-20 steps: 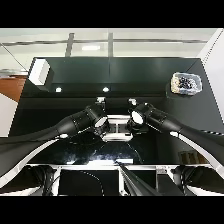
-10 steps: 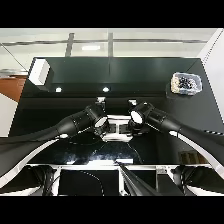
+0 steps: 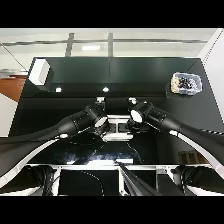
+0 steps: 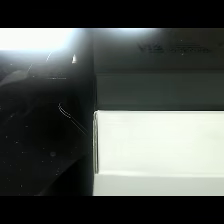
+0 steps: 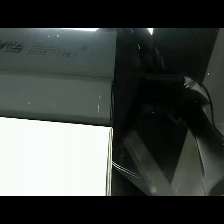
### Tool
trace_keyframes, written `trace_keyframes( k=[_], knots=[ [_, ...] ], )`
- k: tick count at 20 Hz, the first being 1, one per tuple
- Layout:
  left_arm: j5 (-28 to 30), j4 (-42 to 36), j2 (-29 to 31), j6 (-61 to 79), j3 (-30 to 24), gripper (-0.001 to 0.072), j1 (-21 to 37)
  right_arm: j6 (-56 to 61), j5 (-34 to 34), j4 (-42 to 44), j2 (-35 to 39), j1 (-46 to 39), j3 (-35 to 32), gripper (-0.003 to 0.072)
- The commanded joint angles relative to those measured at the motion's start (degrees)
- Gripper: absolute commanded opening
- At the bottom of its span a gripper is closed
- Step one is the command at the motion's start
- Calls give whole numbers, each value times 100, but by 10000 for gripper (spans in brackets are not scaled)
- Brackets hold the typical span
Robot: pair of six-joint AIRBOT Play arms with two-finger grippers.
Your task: Fold the box and place the chain.
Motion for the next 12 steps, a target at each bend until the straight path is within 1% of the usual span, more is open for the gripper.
trace_keyframes(
  k=[1, 2, 4, 5, 8, 12],
  knots=[
    [-2, -17, -2, 15, -2, 29, 4, -39, -46, 39, 4, 2, 7, 41],
    [-7, -20, -2, 15, -2, 28, 4, 4, -48, 35, 4, 2, 7, 134],
    [-4, -17, -2, 15, -2, 28, 4, 66, -44, -52, 7, 0, 7, 419],
    [-4, -17, -2, 13, -2, 28, 4, 63, -20, -103, 11, 0, 7, 505],
    [-4, -17, -2, 15, -2, 28, 4, -166, 15, -155, 155, -17, 7, 502],
    [0, -15, -2, 13, -2, 28, 4, -629, 136, -157, 748, -223, 7, 501]
  ],
)
